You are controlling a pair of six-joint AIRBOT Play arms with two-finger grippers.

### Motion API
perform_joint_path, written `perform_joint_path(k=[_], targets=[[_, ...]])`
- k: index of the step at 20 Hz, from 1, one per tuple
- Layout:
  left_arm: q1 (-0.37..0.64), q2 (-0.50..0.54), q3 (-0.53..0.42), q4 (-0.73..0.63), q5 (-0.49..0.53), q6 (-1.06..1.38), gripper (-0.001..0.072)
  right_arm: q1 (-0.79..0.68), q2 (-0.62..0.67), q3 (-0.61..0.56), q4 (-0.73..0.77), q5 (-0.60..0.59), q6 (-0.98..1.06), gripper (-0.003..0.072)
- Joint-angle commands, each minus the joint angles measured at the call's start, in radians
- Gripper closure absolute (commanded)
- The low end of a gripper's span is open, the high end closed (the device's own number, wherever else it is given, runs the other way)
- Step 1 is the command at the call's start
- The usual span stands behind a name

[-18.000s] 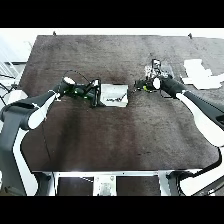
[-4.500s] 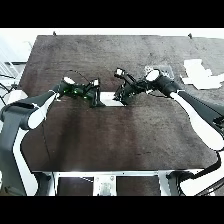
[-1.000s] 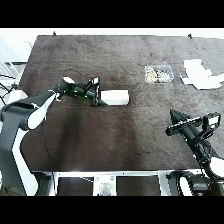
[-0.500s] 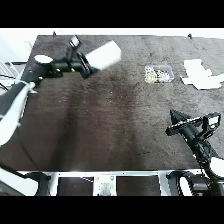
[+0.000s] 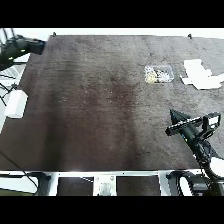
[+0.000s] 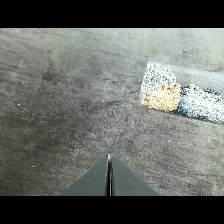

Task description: Fold the box and place the chain.

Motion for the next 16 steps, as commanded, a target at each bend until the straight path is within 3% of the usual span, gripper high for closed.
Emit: perform_joint_path(k=[1, 5, 7, 16], targets=[[0.138, -0.032, 0.000, 0.120, -0.048, -0.118, 0.0695, 0.000, 0.000, 0.000, 0.000, 0.000, 0.000, 0.0667], [0.216, -0.122, 0.000, 0.130, -0.049, -0.119, 0.0695, 0.000, 0.000, 0.000, 0.000, 0.000, 0.000, 0.0667], [0.216, -0.162, 0.000, 0.182, -0.029, -0.094, 0.0695, 0.000, 0.000, 0.000, 0.000, 0.000, 0.000, 0.0666], [0.223, -0.348, 0.004, 0.158, 0.047, -0.060, 0.0693, 0.000, 0.000, 0.000, 0.000, 0.000, 0.000, 0.0667]])
